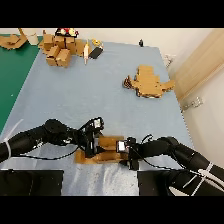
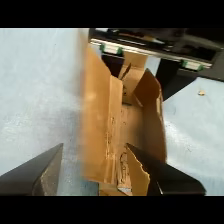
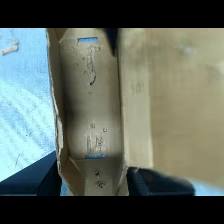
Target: Fold the box.
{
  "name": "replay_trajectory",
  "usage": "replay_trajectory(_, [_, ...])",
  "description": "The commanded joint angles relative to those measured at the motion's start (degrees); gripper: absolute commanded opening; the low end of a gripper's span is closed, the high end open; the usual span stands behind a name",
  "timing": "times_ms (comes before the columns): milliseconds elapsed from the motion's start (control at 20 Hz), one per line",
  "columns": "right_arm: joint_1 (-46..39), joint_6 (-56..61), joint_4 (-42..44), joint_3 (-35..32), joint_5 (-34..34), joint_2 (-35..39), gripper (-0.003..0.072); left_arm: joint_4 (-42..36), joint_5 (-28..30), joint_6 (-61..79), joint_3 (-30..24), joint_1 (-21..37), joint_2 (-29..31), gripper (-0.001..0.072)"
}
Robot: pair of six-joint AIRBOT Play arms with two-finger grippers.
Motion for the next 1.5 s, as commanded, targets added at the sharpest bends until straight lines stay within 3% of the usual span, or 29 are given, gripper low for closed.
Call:
replay_trajectory(0, [0.0,0.0,-0.1,0.0,0.3,0.0,0.0487,2.4,2.1,-6.6,0.1,1.6,4.9,0.0600])
replay_trajectory(250, [0.0,0.0,-0.1,0.0,0.3,0.0,0.0487,5.8,1.9,-15.8,0.1,3.9,9.2,0.0599])
replay_trajectory(400, [0.0,0.0,-0.1,0.0,0.3,0.0,0.0487,20.9,-1.2,-26.0,0.1,3.9,13.3,0.0597])
replay_trajectory(450, [0.0,0.0,-0.1,0.0,0.3,0.0,0.0486,27.4,-1.7,-32.4,0.1,3.9,15.3,0.0543])
replay_trajectory(550, [0.0,0.0,-0.1,0.0,0.3,0.0,0.0487,38.3,-5.4,-49.0,0.1,3.9,20.0,0.0015])
replay_trajectory(650, [0.0,0.0,-0.1,0.0,0.3,0.0,0.0487,42.8,-13.6,-65.9,0.1,3.9,23.1,0.0012])
replay_trajectory(750, [0.0,0.0,-0.1,0.0,0.3,0.0,0.0487,39.0,-20.8,-82.6,-0.1,2.7,23.1,0.0011])
replay_trajectory(800, [0.0,0.0,-0.1,0.0,0.3,0.0,0.0486,33.2,-20.3,-84.6,-0.2,0.9,22.7,0.0011])
replay_trajectory(900, [0.0,0.0,-0.1,0.0,0.3,0.0,0.0487,22.0,-11.4,-83.8,-0.5,-3.6,21.2,0.0011])
replay_trajectory(1000, [0.0,0.0,-0.1,0.0,0.3,0.0,0.0487,16.3,-4.7,-83.8,-0.5,-5.2,17.1,0.0011])
replay_trajectory(1200, [0.0,0.0,-0.1,0.0,0.3,0.0,0.0487,1.5,-2.9,-69.4,0.7,-1.0,5.2,0.0011])
replay_trajectory(1450, [0.0,0.0,-0.1,0.0,0.3,0.0,0.0487,1.8,-4.3,-64.1,3.4,8.5,-1.7,0.0011])
